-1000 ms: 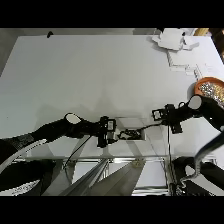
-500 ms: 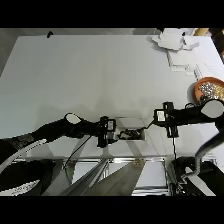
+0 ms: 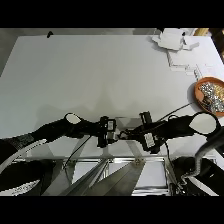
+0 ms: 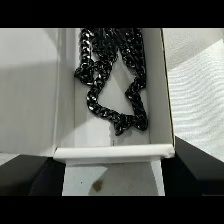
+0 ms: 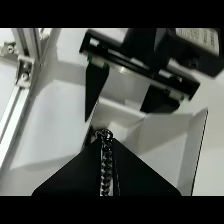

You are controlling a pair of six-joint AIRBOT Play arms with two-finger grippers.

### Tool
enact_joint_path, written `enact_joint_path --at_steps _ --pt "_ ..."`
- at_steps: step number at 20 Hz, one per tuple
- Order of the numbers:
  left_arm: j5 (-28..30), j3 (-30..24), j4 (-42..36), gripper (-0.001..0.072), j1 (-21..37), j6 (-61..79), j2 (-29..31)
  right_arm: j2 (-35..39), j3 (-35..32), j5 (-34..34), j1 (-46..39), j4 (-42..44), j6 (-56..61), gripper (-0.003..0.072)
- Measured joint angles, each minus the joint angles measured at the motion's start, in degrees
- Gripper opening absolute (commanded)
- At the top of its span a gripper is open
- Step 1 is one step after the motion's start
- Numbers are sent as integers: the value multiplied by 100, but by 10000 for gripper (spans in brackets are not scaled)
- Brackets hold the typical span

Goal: Fold the box and place the chain.

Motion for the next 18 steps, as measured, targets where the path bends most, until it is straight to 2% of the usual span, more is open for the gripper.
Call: enact_joint_path --at_steps 4,6,10,13,18 --pt "0 0 0 271 0 0 0 -240 -2 -461 354 94 0 25" --pt "0 0 0 271 2 0 0 -391 -2 -560 417 103 2 170" --pt "0 0 0 271 0 0 0 -466 275 -444 232 -332 11 180" --pt "0 0 0 271 0 0 0 -461 754 35 -319 -1082 216 180" --pt "0 0 0 271 2 0 0 -540 1198 634 -1899 -1971 490 179"
